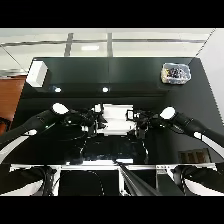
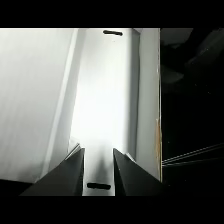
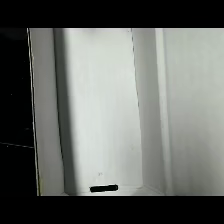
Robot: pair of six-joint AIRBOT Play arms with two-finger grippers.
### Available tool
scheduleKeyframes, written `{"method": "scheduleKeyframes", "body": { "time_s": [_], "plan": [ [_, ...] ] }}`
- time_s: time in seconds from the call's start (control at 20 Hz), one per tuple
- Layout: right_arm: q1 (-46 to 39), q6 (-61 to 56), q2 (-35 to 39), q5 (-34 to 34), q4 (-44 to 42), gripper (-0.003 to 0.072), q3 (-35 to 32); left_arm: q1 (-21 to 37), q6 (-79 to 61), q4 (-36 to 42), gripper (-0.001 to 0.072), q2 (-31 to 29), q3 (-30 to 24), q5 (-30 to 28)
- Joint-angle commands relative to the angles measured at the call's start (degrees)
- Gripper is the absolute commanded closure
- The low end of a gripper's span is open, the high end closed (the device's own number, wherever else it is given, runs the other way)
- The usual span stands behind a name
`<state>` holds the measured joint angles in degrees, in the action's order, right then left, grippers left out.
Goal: Fold the box and place the chain.
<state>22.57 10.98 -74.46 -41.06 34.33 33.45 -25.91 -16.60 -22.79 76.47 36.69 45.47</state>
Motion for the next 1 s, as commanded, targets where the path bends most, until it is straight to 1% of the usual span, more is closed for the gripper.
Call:
{"method": "scheduleKeyframes", "body": {
  "time_s": [0.0,0.05,0.1,0.15,0.2,0.25,0.3,0.35,0.4,0.45,0.5,0.55,0.6,0.65,0.7,0.8,0.9,0.95],
  "plan": [
    [0.04,-0.02,-0.04,-0.07,-0.02,0.0489,0.04,-1.22,0.31,-0.46,0.0491,0.09,0.07,-1.81],
    [0.04,-0.02,-0.04,-0.07,-0.02,0.0489,0.04,-1.20,0.33,-0.31,0.0493,0.09,0.07,-1.90],
    [0.04,-0.02,-0.04,-0.07,-0.02,0.0489,0.04,-1.20,0.33,-0.31,0.0580,0.09,0.07,-1.90],
    [0.04,-0.02,-0.04,-0.07,-0.02,0.0489,0.04,-1.20,0.33,-0.33,0.0652,0.09,0.07,-1.90],
    [0.04,-0.02,-0.04,-0.07,-0.02,0.0489,0.04,-1.20,0.33,-0.35,0.0598,0.09,0.07,-1.90],
    [0.04,-0.02,-0.04,-0.07,-0.02,0.0489,0.04,-1.20,0.35,-0.31,0.0373,0.09,0.07,-1.97],
    [0.04,-0.02,-0.04,-0.07,-0.02,0.0489,0.04,-1.20,0.37,-0.31,0.0214,0.09,0.07,-1.95],
    [0.07,-0.02,-0.04,-0.07,-0.02,0.0489,0.04,-1.20,0.35,-0.31,0.0234,0.09,0.07,-1.90],
    [0.04,-0.02,-0.04,-0.07,-0.02,0.0489,0.04,-1.20,0.35,-0.31,0.0438,0.09,0.07,-1.90],
    [0.04,-0.02,-0.04,-0.07,-0.02,0.0489,0.04,-1.20,0.35,-0.31,0.0497,0.09,0.07,-1.92],
    [0.07,-0.02,-0.04,-0.07,-0.02,0.0489,0.04,-1.20,0.37,-0.31,0.0359,0.07,0.07,-1.90],
    [0.04,-0.02,-0.04,-0.07,-0.02,0.0489,0.04,-1.18,0.57,-0.55,0.0403,0.04,0.07,-1.79],
    [0.04,-0.02,-0.04,-0.07,-0.02,0.0489,0.04,-0.96,0.61,-1.36,0.0627,-0.28,0.07,-1.38],
    [0.04,-0.02,-0.04,-0.07,-0.02,0.0489,0.04,-0.68,1.46,-3.02,0.0672,-1.22,0.07,-1.11],
    [0.04,-0.02,-0.04,-0.07,-0.02,0.0489,0.04,-0.04,6.12,-5.51,0.0684,-2.97,0.07,-1.75],
    [0.04,-0.02,-0.04,-0.09,-0.02,0.0489,0.04,2.78,21.99,-13.07,0.0685,-7.82,0.07,-3.06],
    [0.04,-0.02,-0.04,-0.09,-0.02,0.0489,0.04,7.76,39.54,-22.77,0.0685,-12.61,0.04,-2.67],
    [0.04,-0.02,-0.04,-0.07,-0.02,0.0489,0.04,11.08,48.70,-27.19,0.0685,-14.51,0.04,-1.20]
  ]
}}
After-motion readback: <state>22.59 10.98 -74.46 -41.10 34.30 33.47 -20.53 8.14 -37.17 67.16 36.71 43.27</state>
